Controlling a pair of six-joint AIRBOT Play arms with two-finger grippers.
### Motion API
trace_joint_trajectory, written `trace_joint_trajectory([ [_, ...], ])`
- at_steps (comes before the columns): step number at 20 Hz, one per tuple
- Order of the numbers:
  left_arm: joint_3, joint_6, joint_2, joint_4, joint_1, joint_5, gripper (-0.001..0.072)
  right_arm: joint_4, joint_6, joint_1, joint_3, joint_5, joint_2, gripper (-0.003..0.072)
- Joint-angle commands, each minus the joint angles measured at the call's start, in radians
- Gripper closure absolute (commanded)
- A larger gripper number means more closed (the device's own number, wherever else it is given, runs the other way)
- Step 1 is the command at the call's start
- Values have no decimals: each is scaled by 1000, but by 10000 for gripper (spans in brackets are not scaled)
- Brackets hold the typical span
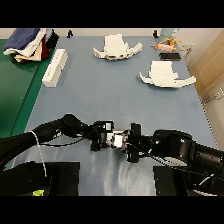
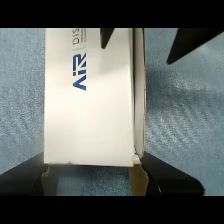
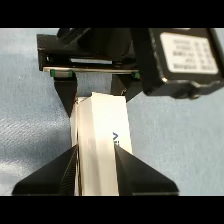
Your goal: Fold the box.
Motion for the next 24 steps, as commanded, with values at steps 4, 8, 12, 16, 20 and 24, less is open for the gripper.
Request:
trace_joint_trajectory([
  [4,0,0,0,0,0,1,286,-36,70,-1,1,-5,52,395],
  [8,0,0,0,0,0,1,286,-45,244,-26,-3,-4,85,602],
  [12,0,1,0,0,0,0,286,3,327,-59,-54,-54,71,683],
  [16,0,0,0,0,0,0,286,117,344,-59,-120,-174,65,683],
  [20,0,0,0,0,0,1,286,174,344,-58,-151,-185,65,683],
  [24,0,0,0,0,0,1,286,186,344,-58,-174,-185,62,683],
])
